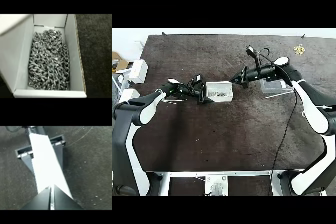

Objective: Fold the box and place the chain.

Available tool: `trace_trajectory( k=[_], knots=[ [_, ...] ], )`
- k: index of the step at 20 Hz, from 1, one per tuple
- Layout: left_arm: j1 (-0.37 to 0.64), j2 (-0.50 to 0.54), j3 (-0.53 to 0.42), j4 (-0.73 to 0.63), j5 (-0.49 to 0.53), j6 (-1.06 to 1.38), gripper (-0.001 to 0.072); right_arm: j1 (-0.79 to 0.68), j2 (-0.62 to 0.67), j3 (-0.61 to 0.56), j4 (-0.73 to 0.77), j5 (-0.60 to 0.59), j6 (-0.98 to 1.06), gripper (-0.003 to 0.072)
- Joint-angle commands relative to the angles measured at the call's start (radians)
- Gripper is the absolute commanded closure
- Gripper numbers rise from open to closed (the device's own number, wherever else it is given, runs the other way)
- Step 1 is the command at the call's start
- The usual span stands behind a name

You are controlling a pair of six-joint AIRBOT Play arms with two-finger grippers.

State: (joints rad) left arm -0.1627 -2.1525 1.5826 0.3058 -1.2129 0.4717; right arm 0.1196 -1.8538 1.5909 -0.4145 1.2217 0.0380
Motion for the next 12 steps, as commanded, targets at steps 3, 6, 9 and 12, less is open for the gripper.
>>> trace_trajectory(
  k=[3,6,9,12],
  knots=[
    [-0.001,0.001,0.000,0.000,0.000,0.000,0.0435,0.062,0.066,-0.171,0.000,-0.137,-0.211,0.0577],
    [-0.001,0.001,0.000,0.000,0.000,0.000,0.0435,0.084,0.066,-0.182,0.005,-0.208,-0.235,0.0350],
    [-0.001,0.001,0.000,0.000,0.000,0.000,0.0435,0.089,0.066,-0.182,0.063,-0.217,-0.343,0.0350],
    [-0.001,0.001,0.000,0.000,0.000,0.000,0.0435,0.091,0.064,-0.182,0.076,-0.216,-0.378,0.0350]
  ],
)
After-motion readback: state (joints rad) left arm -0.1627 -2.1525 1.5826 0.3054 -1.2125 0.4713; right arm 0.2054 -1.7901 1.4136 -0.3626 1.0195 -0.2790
